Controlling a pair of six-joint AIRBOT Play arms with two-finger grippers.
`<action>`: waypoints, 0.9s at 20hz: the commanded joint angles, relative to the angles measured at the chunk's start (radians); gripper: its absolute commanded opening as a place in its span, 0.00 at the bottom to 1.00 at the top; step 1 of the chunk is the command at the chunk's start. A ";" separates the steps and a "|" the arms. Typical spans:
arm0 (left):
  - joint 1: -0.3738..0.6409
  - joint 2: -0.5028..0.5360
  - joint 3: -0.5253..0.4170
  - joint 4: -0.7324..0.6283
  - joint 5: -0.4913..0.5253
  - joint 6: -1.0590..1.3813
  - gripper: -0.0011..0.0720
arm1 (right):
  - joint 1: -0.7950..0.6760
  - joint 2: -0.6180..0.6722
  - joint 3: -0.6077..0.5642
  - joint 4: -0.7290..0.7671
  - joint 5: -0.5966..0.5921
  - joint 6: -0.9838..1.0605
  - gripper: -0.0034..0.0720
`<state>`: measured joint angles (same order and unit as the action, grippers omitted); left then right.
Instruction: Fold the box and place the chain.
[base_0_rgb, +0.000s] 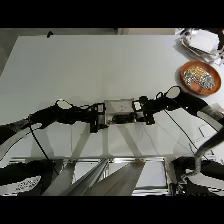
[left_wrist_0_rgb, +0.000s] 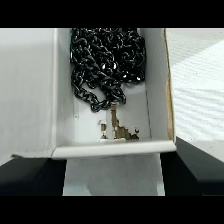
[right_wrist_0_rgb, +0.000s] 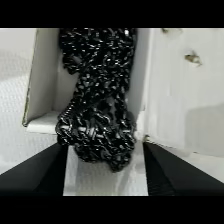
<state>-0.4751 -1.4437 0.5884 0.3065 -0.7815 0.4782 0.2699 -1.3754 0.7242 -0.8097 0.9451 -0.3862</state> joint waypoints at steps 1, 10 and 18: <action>0.000 0.001 0.000 0.000 0.000 0.000 0.30 | 0.003 -0.004 -0.008 -0.002 0.014 0.066 0.63; 0.000 0.001 0.000 0.000 0.000 0.000 0.30 | 0.003 0.008 -0.010 -0.085 -0.066 0.225 0.07; 0.000 0.001 0.000 0.000 0.000 0.000 0.30 | -0.035 0.196 -0.010 -0.275 -0.100 0.311 0.07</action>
<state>-0.4751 -1.4437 0.5884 0.3069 -0.7822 0.4778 0.2474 -1.2591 0.7147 -1.0401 0.8558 -0.0978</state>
